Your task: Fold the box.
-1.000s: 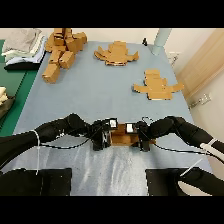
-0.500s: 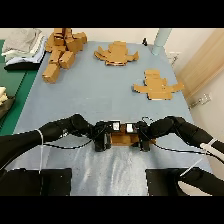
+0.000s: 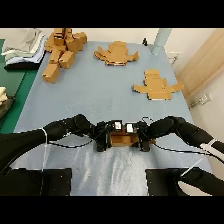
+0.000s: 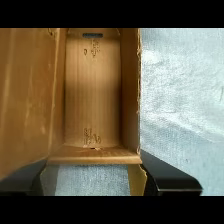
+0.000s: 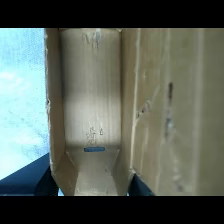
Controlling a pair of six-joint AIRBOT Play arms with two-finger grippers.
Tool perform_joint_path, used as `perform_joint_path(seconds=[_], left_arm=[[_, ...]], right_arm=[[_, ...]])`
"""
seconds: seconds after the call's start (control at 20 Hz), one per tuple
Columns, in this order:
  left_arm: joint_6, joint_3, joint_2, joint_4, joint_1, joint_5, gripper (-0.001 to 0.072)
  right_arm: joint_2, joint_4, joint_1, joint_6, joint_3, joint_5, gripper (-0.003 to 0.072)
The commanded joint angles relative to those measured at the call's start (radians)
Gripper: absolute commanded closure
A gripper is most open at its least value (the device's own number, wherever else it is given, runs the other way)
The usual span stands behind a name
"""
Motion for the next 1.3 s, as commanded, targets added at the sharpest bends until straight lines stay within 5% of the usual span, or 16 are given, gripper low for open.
perform_joint_path(seconds=[0.0,1.25], left_arm=[[0.005,0.001,-0.001,0.0,-0.006,0.002,0.0189],[0.025,0.001,-0.001,0.0,-0.01,0.005,0.0188]], right_arm=[[0.0,0.0,0.0,0.0,0.001,0.0,0.0202],[0.0,0.0,0.0,0.0,0.001,0.0,0.0202]])
